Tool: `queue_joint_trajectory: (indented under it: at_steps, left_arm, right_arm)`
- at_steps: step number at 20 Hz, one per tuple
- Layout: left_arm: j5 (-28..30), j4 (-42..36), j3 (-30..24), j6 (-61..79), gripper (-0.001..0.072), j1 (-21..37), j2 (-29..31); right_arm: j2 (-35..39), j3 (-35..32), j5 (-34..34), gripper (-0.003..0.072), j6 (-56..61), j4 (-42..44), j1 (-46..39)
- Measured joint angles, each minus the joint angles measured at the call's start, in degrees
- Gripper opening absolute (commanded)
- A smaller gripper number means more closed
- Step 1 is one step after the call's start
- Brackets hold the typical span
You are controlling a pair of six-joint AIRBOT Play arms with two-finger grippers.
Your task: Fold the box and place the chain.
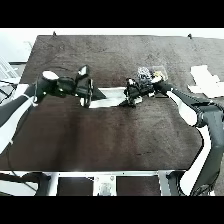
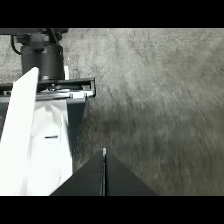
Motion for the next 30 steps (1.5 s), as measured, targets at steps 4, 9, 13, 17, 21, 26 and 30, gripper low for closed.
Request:
queue_joint_trajectory:
  at_steps: [4,9,13,17,21,26,30]
  left_arm:
    - [7.3,-0.74,-3.93,-1.7,0.0015,-2.56,-0.66]
    - [14.73,-1.88,-3.34,-2.43,0.0016,-3.26,-2.56]
    - [18.14,-2.03,1.9,-3.32,0.0016,-2.16,-5.03]
    - [18.84,-1.44,7.5,-5.84,0.0016,1.44,-7.93]
    - [17.75,0.48,11.93,-8.2,0.0016,2.58,-11.78]
    - [17.86,2.05,13.88,-9.51,0.0016,1.75,-15.17]
    - [18.29,2.73,14.23,-10.08,0.0017,1.44,-16.94]
  right_arm:
    - [0.0,0.0,0.02,0.0438,0.0,0.0,0.0]
    - [0.0,0.0,0.02,0.0438,0.02,0.0,0.0]
    - [0.0,0.0,0.02,0.0438,0.02,0.0,0.0]
    - [0.0,0.0,0.02,0.0438,0.02,0.0,0.0]
    - [0.0,0.0,0.02,0.0438,0.02,0.0,0.0]
    - [-0.02,0.0,0.04,0.0438,0.04,0.0,0.0]
    - [-0.04,0.0,0.04,0.0438,0.07,0.02,0.0]
